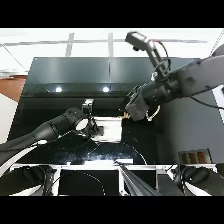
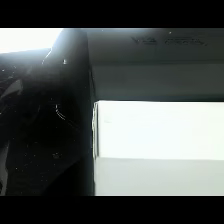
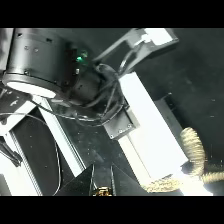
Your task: Fold the box and place the chain.
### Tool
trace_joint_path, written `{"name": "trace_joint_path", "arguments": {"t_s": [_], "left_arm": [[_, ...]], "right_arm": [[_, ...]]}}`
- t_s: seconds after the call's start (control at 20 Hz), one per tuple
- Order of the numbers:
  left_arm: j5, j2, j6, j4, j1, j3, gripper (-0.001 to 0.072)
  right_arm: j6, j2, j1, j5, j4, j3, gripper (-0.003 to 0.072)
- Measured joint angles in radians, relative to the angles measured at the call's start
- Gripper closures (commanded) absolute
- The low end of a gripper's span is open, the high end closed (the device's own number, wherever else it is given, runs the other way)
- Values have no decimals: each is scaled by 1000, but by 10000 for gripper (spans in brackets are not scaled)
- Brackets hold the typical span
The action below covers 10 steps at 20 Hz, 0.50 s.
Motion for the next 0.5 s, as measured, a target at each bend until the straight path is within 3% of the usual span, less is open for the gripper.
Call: {"name": "trace_joint_path", "arguments": {"t_s": [0.2,0.5], "left_arm": [[0,0,0,0,0,0,676],[0,0,0,0,0,0,676]], "right_arm": [[-1,-3,11,26,6,-23,662],[-1,2,-32,-50,10,-30,663]]}}
